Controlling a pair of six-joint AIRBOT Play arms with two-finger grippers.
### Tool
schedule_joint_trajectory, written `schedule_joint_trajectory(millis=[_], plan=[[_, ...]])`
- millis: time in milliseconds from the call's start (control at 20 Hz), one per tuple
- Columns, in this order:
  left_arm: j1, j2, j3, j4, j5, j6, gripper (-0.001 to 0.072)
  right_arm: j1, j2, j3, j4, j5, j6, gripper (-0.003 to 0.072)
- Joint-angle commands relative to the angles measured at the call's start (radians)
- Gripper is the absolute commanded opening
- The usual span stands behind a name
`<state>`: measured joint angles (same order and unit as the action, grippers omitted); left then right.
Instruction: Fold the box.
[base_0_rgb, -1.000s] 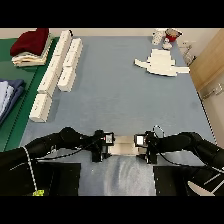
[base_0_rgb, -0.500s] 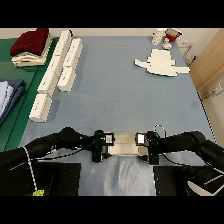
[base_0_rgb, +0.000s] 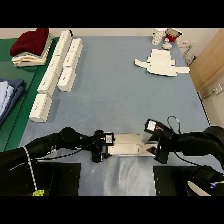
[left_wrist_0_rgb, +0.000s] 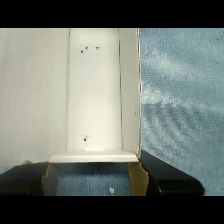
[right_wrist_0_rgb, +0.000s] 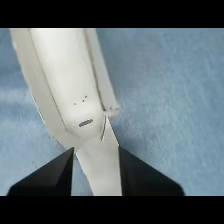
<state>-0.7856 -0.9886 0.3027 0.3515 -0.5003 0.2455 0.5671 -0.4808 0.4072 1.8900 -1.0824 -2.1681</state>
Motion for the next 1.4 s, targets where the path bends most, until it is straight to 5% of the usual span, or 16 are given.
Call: schedule_joint_trajectory(millis=[0, 200, 300, 400, 550, 1100, 1350], plan=[[0.0, 0.001, 0.0, 0.0, 0.0, 0.0, 0.0524, 0.0, 0.049, 0.035, 0.032, -0.034, 0.54, 0.0377], [0.0, 0.001, 0.0, 0.0, 0.0, 0.0, 0.0524, 0.02, -0.05, -0.035, 0.432, 0.016, 0.702, 0.0376], [0.0, 0.001, 0.0, 0.0, 0.0, 0.0, 0.0523, 0.089, -0.109, -0.033, 0.495, 0.139, 0.702, 0.0355], [0.0, 0.001, 0.0, 0.0, 0.0, 0.0, 0.0523, 0.158, -0.159, -0.022, 0.501, 0.309, 0.702, 0.023], [0.0, 0.001, 0.0, 0.0, 0.0, 0.0, 0.0523, 0.154, -0.249, 0.04, 0.472, 0.418, 0.702, 0.0231], [0.0, 0.001, 0.0, 0.0, 0.0, 0.0, 0.0523, 0.033, -0.521, 0.09, 0.357, 0.469, 0.691, 0.0231], [0.0, 0.001, 0.0, 0.0, 0.0, 0.0, 0.0523, 0.033, -0.537, 0.09, 0.357, 0.47, 0.682, 0.0231]])
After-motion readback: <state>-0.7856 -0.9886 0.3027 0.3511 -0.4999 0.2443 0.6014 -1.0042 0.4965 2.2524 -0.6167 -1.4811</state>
